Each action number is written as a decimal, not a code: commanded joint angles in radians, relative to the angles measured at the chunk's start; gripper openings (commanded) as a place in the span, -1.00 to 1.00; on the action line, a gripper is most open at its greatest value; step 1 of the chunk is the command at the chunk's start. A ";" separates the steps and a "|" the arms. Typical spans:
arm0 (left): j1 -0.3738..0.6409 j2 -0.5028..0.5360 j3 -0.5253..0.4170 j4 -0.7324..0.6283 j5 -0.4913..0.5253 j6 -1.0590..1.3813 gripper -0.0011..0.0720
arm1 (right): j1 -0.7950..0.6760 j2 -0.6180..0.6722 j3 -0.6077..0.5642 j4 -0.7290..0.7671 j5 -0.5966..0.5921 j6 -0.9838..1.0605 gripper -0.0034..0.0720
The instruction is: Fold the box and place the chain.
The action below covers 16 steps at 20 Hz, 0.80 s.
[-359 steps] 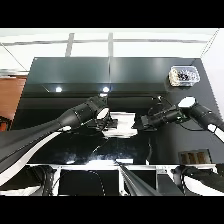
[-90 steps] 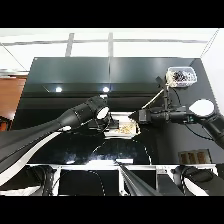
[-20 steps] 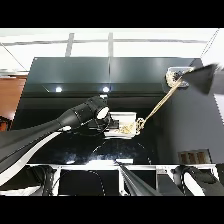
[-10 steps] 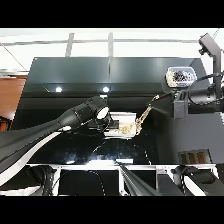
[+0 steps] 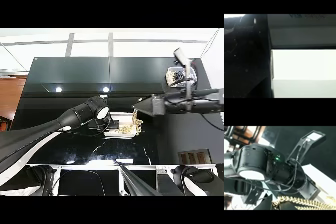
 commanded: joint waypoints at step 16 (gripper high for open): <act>0.000 0.000 0.000 0.000 -0.001 0.000 -0.89 | -0.049 -0.170 -0.174 -0.105 0.019 -0.056 0.30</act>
